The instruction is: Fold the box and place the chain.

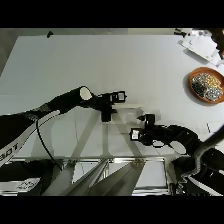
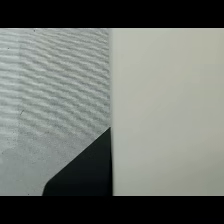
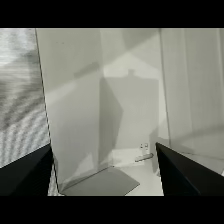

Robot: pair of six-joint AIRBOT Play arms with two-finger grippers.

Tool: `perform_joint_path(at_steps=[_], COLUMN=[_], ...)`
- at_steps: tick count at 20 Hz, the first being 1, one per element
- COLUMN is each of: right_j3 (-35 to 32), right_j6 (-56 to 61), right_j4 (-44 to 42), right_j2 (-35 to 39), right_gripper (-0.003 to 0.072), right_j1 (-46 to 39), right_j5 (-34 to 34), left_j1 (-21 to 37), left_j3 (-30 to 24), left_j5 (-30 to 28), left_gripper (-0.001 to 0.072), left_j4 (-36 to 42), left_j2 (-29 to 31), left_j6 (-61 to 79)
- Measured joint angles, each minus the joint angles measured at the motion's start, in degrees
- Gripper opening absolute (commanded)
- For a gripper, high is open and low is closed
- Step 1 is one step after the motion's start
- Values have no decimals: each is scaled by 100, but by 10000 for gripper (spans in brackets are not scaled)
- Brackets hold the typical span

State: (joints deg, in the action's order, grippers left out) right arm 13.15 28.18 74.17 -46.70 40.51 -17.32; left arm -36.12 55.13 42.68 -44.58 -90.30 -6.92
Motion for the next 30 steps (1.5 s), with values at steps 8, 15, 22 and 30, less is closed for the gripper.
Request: perform_joint_path(at_steps=[8,15,22,30], right_j3=[20,44,48,52], right_j6=[-752,-2621,-4391,-5890], right_j4=[-756,-2358,-3989,-5327], right_j2=[319,363,271,-343], right_gripper=[700,655,655,657], right_j1=[-647,-1311,-2024,-2271], right_j5=[142,-155,-669,-863], left_j1=[0,0,0,0], left_j3=[0,0,0,0], left_j5=[0,0,0,0], left_gripper=[11,11,11,11], left_j4=[2,0,0,2], left_j2=[-2,-2,-2,-2], left_j6=[0,0,0,0])
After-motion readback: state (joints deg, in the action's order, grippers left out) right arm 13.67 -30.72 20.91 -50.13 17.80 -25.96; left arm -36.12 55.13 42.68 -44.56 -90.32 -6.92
